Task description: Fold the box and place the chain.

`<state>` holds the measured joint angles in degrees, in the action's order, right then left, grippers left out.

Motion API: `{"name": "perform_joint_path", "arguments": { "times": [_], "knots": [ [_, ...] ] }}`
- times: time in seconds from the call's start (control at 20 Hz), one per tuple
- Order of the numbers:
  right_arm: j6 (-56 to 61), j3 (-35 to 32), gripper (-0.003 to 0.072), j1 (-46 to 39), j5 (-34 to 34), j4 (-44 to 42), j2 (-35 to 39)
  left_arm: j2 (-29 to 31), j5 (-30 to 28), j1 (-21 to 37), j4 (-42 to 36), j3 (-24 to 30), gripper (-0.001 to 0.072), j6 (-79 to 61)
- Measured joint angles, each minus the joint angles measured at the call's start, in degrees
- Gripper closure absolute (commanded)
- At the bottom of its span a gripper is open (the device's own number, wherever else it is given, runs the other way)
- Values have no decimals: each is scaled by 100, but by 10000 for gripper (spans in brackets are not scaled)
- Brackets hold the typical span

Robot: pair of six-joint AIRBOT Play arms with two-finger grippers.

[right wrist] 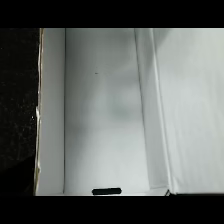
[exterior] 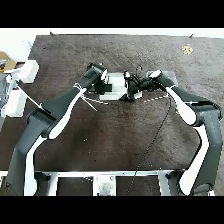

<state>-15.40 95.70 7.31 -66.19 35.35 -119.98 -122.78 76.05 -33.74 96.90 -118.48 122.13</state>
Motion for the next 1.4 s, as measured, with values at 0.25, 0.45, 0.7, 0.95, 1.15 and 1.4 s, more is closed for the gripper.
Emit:
{"name": "perform_joint_path", "arguments": {
  "times": [0.25, 0.45, 0.7, 0.95, 1.15, 1.4],
  "knots": [
    [-11, 0, 200, 4, -2, 0, 0, -2, 103, 0, 31, 0, 217, -243],
    [-13, 0, 200, 2, -9, 0, 0, 68, -81, 2, -166, 2, 217, -474],
    [-7, 0, 200, 2, -7, 0, 0, 291, 0, 7, -258, 0, 217, -758],
    [-7, 0, 200, 2, -7, 0, 0, 699, 557, 138, -262, -7, 217, -1475],
    [-4, 0, 200, 2, -4, 0, 0, 1080, 636, 166, -85, -11, 217, -2271],
    [-4, 0, 200, 2, -2, 0, 0, 1340, 378, 374, -201, 13, 217, -3821]
  ]
}}
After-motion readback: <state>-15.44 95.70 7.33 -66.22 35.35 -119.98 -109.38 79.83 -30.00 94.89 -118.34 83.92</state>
